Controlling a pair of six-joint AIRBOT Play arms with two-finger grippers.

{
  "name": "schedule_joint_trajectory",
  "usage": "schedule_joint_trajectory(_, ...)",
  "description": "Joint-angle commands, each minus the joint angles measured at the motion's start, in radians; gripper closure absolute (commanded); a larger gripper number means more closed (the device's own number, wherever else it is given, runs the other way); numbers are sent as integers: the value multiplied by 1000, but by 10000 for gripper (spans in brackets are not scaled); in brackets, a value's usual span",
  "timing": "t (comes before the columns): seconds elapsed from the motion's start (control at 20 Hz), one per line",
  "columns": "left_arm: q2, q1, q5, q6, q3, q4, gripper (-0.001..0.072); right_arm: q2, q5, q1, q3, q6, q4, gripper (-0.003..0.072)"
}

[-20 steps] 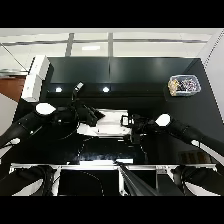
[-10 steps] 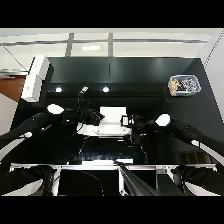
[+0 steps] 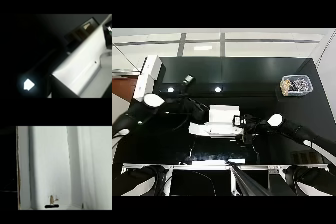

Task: Fold the box and place the chain.

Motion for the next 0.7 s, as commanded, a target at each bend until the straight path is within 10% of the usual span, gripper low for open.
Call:
schedule_joint_trajectory(0.0, 60, 130, -241, -61, 18, 186, 311, 0, 0, 1, -1, 0, 0, 157)
schedule_joint_trajectory(0.05, 59, 158, -298, -61, 16, 220, -10, 0, 0, 1, -1, 0, 0, 158)
schedule_joint_trajectory(0.4, 34, 78, -335, 479, -48, 243, 0, 0, 0, 1, 0, 0, 0, 157)
schedule_joint_trajectory(0.65, -48, -80, -104, 631, -79, 207, 0, 0, 0, 1, 0, 0, 0, 157)
